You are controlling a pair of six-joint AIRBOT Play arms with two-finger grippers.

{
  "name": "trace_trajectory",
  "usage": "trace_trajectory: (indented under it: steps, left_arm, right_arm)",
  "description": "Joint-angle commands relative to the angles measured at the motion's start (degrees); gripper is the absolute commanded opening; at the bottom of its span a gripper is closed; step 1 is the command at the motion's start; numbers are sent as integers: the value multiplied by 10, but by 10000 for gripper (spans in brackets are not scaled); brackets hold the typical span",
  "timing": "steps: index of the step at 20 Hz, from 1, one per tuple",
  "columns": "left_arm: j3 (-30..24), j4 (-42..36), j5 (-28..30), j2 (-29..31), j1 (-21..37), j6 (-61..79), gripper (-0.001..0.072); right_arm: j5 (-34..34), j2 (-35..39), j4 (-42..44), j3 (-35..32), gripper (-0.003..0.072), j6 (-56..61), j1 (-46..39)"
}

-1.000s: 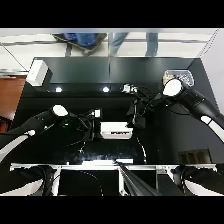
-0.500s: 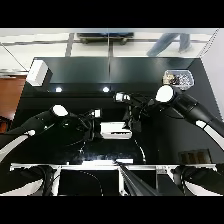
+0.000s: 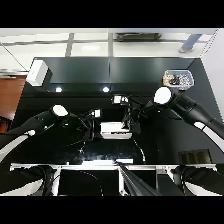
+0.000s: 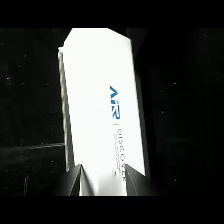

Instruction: Fold the box and place the chain.

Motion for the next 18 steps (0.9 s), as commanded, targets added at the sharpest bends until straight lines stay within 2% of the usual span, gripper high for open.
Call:
trace_trajectory:
  steps: [1,18]
  left_arm:
    - [1,0,0,0,0,0,333]
    - [1,0,0,0,0,0,333]
  right_arm:
    - [-11,0,-3,-7,305,3,4]
    - [-22,1,-29,-9,304,23,29]
